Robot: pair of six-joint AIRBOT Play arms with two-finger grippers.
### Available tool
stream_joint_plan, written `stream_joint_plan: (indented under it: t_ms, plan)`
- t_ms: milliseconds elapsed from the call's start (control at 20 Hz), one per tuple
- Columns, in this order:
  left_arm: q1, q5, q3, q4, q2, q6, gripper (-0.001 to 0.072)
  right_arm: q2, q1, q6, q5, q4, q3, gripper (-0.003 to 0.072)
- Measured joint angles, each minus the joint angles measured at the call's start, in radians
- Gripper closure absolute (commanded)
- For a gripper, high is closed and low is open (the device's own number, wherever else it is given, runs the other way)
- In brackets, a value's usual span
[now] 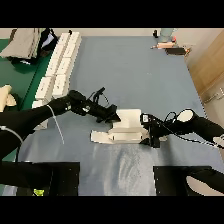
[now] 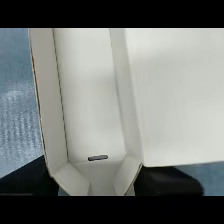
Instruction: Fold the box.
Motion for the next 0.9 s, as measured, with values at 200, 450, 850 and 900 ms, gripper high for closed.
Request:
stream_joint_plan:
  t_ms: [200, 450, 850, 900]
  plan:
    - [0.095, -0.043, 0.006, 0.136, 0.169, 0.027, 0.0697, 0.000, 0.000, 0.001, -0.003, 0.000, 0.000, 0.0142]
    - [0.085, -0.082, -0.011, 0.389, 0.396, 0.074, 0.0697, 0.000, 0.000, 0.001, -0.002, 0.000, 0.000, 0.0142]
    - [-0.023, -0.078, -0.165, 0.594, 0.673, 0.443, 0.0024, 0.000, 0.000, 0.001, -0.001, 0.000, 0.000, 0.0142]
    - [-0.026, -0.060, -0.196, 0.597, 0.687, 0.505, 0.0024, 0.000, 0.000, 0.001, -0.001, 0.000, 0.000, 0.0142]
